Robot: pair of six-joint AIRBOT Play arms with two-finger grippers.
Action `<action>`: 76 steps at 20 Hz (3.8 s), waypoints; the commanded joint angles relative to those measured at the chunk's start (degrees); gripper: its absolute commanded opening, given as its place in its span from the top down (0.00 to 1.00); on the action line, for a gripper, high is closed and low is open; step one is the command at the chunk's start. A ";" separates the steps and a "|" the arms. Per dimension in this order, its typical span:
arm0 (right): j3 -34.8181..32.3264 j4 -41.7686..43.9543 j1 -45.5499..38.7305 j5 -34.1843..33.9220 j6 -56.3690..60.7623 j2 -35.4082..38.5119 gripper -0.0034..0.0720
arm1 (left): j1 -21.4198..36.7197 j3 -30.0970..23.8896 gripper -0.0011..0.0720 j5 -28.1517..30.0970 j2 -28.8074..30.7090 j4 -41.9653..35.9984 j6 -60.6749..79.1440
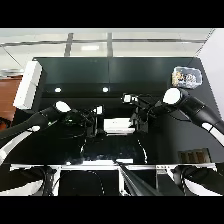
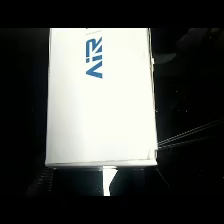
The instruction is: Fold the box and place the chain.
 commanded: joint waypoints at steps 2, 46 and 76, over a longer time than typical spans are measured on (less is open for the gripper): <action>0.07 0.22 0.00 -0.02 0.09 0.35 0.59 | -0.02 0.02 0.44 0.02 -0.04 0.00 0.00; -13.60 34.88 -8.79 0.46 30.58 0.98 0.94 | -0.02 0.02 0.44 0.02 -0.04 -0.02 0.00; -3.23 19.26 -14.75 9.57 35.45 2.47 0.94 | -0.02 0.11 0.43 -0.59 -0.02 -0.24 -1.27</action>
